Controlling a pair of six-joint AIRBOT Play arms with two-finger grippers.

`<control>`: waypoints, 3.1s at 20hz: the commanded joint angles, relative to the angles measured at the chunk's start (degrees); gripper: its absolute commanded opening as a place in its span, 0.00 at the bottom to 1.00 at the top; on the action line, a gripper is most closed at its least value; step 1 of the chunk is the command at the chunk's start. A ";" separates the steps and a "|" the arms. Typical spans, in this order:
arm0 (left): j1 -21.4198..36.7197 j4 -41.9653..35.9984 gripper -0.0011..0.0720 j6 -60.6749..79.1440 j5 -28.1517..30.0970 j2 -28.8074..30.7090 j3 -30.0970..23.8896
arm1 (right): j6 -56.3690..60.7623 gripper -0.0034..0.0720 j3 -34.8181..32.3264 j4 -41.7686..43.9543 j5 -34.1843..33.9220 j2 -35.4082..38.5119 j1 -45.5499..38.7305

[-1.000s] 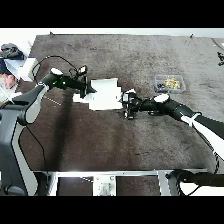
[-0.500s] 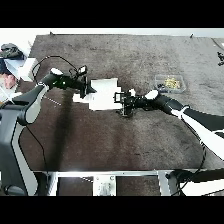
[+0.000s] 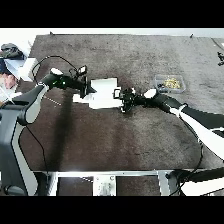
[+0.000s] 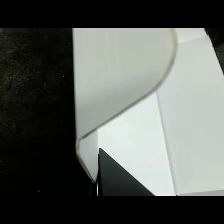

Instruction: Fold the box and place the chain.

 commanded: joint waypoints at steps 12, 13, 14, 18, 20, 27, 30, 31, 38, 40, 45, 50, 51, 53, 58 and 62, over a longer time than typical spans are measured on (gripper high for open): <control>0.04 -0.02 0.03 0.02 0.02 -0.04 -0.02 | 0.17 0.83 10.69 -0.59 5.86 -3.19 -3.67; 0.04 -0.04 0.03 0.02 0.02 -0.04 -0.02 | -0.28 0.83 10.69 -0.55 5.95 -3.21 -3.80; 0.04 -0.04 0.03 0.02 -0.02 -0.04 -0.02 | -0.70 0.83 10.69 -0.59 6.34 -3.21 -3.91; 0.04 -0.02 0.03 0.02 0.02 -0.04 -0.02 | -0.92 0.83 13.44 -0.50 11.96 -5.51 -5.84; 0.04 -0.02 0.03 0.02 0.00 -0.04 -0.02 | 1.18 0.83 16.57 -0.37 14.05 -7.52 -6.80; 0.04 -0.04 0.03 0.02 0.00 -0.04 -0.02 | 1.81 0.83 22.51 -0.63 20.46 -11.39 -7.76; 0.04 -0.04 0.03 0.02 0.02 -0.04 -0.02 | 1.81 0.83 23.85 -1.03 20.55 -12.15 -7.85; 0.04 -0.04 0.03 0.02 0.00 -0.04 -0.02 | 1.79 0.83 24.15 -1.27 20.46 -12.37 -7.85; 0.04 -0.04 0.03 0.02 0.02 -0.04 -0.02 | 4.15 0.83 28.76 -1.79 25.07 -15.91 -9.07; 0.04 -0.02 0.03 0.02 0.02 -0.04 -0.02 | 4.20 0.83 30.56 -1.84 27.04 -17.09 -9.03; 0.04 -0.04 0.03 0.02 0.00 -0.04 -0.02 | 4.57 0.83 31.06 -1.86 28.61 -17.97 -9.09; 0.04 -0.04 0.03 0.02 0.00 -0.04 -0.02 | 5.46 0.83 31.06 -0.76 32.83 -18.43 -9.07; 0.04 -0.04 0.03 0.02 0.02 -0.04 -0.02 | 5.46 0.83 31.06 -0.76 32.81 -18.97 -9.09; 0.04 -0.04 0.03 0.02 0.00 -0.04 -0.02 | 5.86 0.83 31.06 0.37 32.85 -20.33 -9.20; 0.04 -0.04 0.03 0.02 0.00 -0.04 -0.02 | 5.44 0.83 31.23 2.05 34.49 -22.56 -9.20; 0.04 -0.04 0.03 0.02 0.00 -0.04 -0.02 | 5.40 0.83 31.47 2.43 35.06 -22.80 -9.20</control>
